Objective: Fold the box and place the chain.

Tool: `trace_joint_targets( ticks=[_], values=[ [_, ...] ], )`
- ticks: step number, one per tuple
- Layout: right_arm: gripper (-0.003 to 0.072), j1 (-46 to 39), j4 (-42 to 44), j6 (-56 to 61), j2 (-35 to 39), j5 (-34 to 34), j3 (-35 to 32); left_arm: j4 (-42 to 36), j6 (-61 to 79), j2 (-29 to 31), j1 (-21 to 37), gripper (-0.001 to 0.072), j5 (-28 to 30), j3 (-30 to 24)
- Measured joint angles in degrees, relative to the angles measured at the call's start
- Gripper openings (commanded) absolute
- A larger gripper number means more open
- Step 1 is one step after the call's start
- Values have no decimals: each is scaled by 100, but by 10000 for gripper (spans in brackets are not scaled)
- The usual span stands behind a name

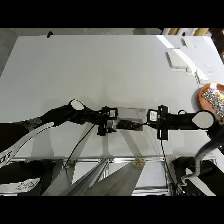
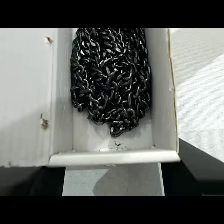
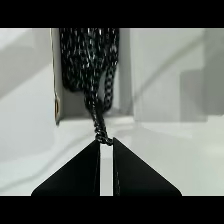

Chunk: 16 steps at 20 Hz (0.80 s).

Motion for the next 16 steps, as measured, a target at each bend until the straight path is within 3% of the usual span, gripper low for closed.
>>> trace_joint_targets(
  ticks=[4,12,16],
  values=[
    [20,334,1021,118,164,81,280,-2,-2,0,0,273,0,0],
    [38,1648,2046,173,-603,-1449,380,-2,0,0,0,273,0,0],
    [330,1821,2063,529,-1012,-1674,420,-2,-2,0,0,273,0,0]
  ],
)
